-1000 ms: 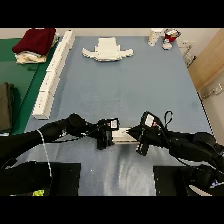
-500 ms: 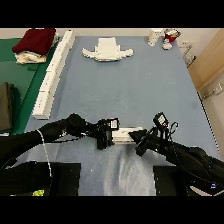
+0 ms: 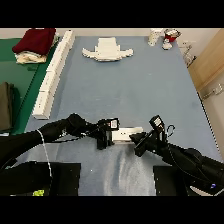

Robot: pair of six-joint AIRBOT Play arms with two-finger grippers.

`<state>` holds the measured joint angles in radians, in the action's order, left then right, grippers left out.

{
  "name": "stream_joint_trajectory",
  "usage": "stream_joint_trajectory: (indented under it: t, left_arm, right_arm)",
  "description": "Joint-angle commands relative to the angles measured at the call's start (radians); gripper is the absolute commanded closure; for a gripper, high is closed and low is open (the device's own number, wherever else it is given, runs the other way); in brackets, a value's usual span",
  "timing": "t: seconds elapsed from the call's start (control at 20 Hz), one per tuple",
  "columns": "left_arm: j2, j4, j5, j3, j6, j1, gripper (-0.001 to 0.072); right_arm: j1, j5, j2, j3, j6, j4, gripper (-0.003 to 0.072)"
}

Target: Fold the box.

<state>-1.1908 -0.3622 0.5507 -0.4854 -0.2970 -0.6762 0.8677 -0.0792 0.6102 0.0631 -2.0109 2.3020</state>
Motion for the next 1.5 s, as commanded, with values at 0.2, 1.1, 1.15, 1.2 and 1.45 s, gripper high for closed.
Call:
stream_joint_trajectory:
  t: [0.2, 1.1, 1.15, 1.2, 1.45]
  left_arm:
    - [0.001, 0.000, 0.000, 0.000, -0.001, 0.000, 0.0185]
    - [0.001, 0.000, 0.000, 0.000, -0.001, 0.000, 0.0185]
    - [0.001, 0.000, 0.000, 0.000, -0.001, 0.000, 0.0185]
    - [0.001, 0.000, 0.000, 0.000, -0.001, 0.000, 0.0185]
    - [0.001, 0.000, 0.000, 0.000, -0.001, 0.000, 0.0185]
  right_arm:
    - [0.001, -0.024, 0.018, -0.004, 0.002, -0.002, 0.0658]
    - [-0.138, -0.214, -0.034, 0.203, 0.016, -0.277, 0.0658]
    - [-0.198, -0.293, 0.003, 0.258, 0.032, -0.297, 0.0658]
    - [-0.258, -0.370, 0.047, 0.322, 0.053, -0.323, 0.0658]
    - [-0.473, -0.689, 0.309, 0.645, 0.229, -0.497, 0.0658]
